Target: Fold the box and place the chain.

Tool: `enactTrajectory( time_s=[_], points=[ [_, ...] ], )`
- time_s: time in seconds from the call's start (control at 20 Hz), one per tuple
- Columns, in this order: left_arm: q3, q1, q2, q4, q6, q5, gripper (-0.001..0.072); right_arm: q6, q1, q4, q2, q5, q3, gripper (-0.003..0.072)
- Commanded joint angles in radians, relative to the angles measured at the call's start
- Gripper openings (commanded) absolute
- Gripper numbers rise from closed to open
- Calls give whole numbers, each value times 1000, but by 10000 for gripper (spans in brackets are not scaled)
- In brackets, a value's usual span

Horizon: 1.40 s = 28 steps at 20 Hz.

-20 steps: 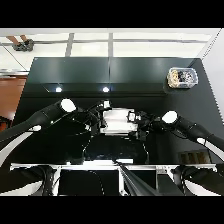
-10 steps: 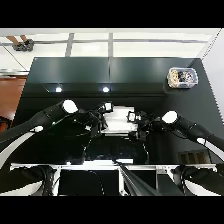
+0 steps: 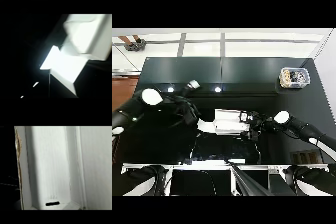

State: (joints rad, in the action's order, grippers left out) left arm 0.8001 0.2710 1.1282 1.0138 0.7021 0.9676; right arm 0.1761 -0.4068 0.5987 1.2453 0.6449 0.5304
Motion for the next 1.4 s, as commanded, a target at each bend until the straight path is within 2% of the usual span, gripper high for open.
enactTrajectory(
  time_s=[0.0,0.15,0.2,0.35,0.65,0.85,1.0,1.05,1.15,1.25,1.35],
  points=[
    [-40,-161,-34,37,332,52,27,0,0,0,0,1,0,338],
    [-129,-205,-2,-13,717,74,28,0,0,0,0,0,0,338],
    [-156,-204,25,-77,738,102,29,0,0,0,0,1,0,338],
    [-196,-166,116,-255,624,134,28,0,0,0,0,1,0,338],
    [-195,-40,247,-281,607,27,27,0,0,0,0,1,0,337],
    [-195,-29,262,-509,351,16,27,0,0,0,0,1,0,338],
    [-190,-31,262,-569,247,54,32,0,0,0,0,1,0,338],
    [-187,-31,262,-569,239,68,54,0,0,0,0,1,0,338],
    [-180,-35,262,-570,240,76,324,0,0,0,0,2,0,338],
    [-173,-60,261,-571,240,96,517,0,0,0,0,2,0,338],
    [-166,-97,261,-570,240,138,546,0,0,0,0,2,0,338]
  ],
)
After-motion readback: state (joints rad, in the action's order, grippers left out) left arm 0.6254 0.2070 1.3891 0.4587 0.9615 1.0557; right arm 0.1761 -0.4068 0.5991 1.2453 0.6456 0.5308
